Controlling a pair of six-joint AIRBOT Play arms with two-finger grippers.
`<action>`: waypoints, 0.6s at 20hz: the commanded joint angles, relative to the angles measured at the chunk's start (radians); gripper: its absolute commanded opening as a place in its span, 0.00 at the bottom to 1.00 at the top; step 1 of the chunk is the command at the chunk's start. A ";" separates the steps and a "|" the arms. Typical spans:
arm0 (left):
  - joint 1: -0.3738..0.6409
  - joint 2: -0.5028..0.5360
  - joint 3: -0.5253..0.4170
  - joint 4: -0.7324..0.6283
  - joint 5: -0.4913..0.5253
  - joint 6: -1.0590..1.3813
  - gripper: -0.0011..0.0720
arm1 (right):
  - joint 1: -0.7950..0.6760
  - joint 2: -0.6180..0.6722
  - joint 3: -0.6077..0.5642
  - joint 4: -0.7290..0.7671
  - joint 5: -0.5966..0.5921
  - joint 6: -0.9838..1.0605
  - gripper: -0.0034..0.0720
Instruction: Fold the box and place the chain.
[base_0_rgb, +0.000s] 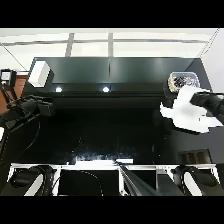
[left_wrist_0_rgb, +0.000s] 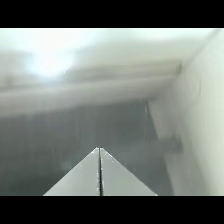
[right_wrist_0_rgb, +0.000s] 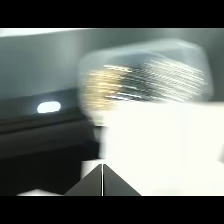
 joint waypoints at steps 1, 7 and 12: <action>0.000 -0.001 0.000 -0.032 0.109 -0.001 0.05 | -0.270 -0.103 0.047 -0.227 0.098 0.215 0.06; 0.000 -0.039 0.000 -0.032 0.098 -0.023 1.00 | -0.658 -0.450 0.293 -0.006 0.394 -0.120 1.00; 0.000 -0.095 0.000 -0.032 -0.002 -0.023 1.00 | -0.691 -0.742 0.470 0.216 0.647 -0.543 1.00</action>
